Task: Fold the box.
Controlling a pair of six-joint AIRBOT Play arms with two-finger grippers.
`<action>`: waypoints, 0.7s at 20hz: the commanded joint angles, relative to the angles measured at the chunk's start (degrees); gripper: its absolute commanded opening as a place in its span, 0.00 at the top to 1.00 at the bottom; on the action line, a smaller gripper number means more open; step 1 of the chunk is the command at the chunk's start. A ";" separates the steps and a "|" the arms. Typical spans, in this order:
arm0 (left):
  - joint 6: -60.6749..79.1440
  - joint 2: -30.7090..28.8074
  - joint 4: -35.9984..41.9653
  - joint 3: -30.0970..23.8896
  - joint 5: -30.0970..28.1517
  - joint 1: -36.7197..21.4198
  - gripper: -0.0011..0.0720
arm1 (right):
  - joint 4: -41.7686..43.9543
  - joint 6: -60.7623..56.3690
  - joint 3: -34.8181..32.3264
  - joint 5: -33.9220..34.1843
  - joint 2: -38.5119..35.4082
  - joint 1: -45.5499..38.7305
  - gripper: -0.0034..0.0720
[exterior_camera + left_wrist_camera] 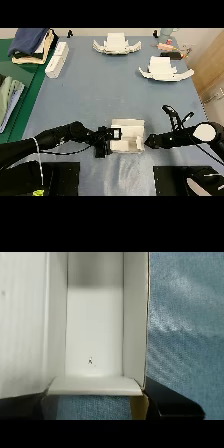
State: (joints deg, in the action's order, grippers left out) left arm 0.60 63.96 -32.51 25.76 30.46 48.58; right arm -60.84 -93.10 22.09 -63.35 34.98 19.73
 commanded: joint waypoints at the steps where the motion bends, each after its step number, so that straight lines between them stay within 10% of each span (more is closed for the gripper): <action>1: 0.00 -0.02 -0.02 0.02 0.00 0.02 0.43 | 0.83 0.13 0.46 0.04 0.39 0.04 0.36; 14: 0.00 -0.02 -0.02 0.02 -0.02 0.02 0.43 | -8.00 -14.67 3.52 6.54 10.34 14.14 0.47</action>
State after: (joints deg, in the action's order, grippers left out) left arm 0.60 63.96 -32.53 25.76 30.46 48.58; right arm -62.04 -99.77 23.86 -58.33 42.74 29.41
